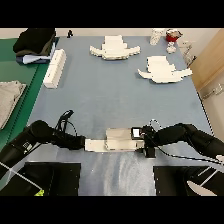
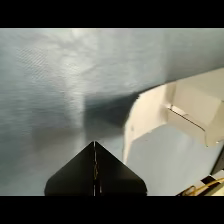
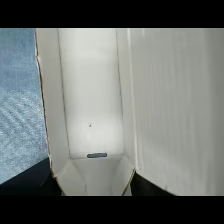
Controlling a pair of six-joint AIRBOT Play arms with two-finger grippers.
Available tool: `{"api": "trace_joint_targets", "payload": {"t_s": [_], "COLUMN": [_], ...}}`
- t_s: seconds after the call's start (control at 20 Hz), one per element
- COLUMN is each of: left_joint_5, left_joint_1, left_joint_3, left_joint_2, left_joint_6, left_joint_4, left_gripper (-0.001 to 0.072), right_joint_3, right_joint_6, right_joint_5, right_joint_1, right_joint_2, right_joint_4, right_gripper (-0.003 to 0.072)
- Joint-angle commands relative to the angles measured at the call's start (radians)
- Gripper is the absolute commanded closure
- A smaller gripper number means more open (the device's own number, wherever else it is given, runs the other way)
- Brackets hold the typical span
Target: Fold the box.
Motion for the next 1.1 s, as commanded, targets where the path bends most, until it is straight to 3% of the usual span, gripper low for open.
{"api": "trace_joint_targets", "payload": {"t_s": [0.0,0.15,0.25,0.45,0.75,0.8,0.85,1.05], "left_joint_5": [0.172,0.262,0.266,0.265,0.228,0.22,0.219,0.239], "left_joint_1": [-0.15,-0.251,-0.279,-0.282,-0.282,-0.282,-0.282,-0.282], "left_joint_3": [-0.048,-0.047,-0.028,0.04,0.05,0.05,0.05,0.05], "left_joint_2": [-0.002,-0.004,-0.003,-0.001,-0.001,-0.001,-0.001,-0.002], "left_joint_6": [-0.038,-0.074,-0.073,-0.07,-0.07,-0.07,-0.071,-0.07], "left_joint_4": [-0.143,-0.182,-0.194,-0.193,-0.198,-0.201,-0.204,-0.209], "left_gripper": [0.0699,0.07,0.0699,0.0698,0.0693,0.0515,0.0271,0.0256], "right_joint_3": [0.0,0.0,0.0,0.0,0.0,0.0,0.0,0.0], "right_joint_6": [0.0,0.0,0.0,0.0,0.0,0.0,0.0,0.0], "right_joint_5": [0.0,0.0,0.0,0.0,0.0,0.0,0.0,0.0], "right_joint_1": [0.001,0.001,0.001,0.001,0.001,0.001,0.001,0.001], "right_joint_2": [0.0,0.0,0.0,0.0,0.0,0.0,0.0,0.0], "right_joint_4": [0.0,0.0,0.0,0.0,0.0,0.0,0.0,0.0], "right_gripper": [0.019,0.019,0.019,0.019,0.019,0.019,0.019,0.019]}}
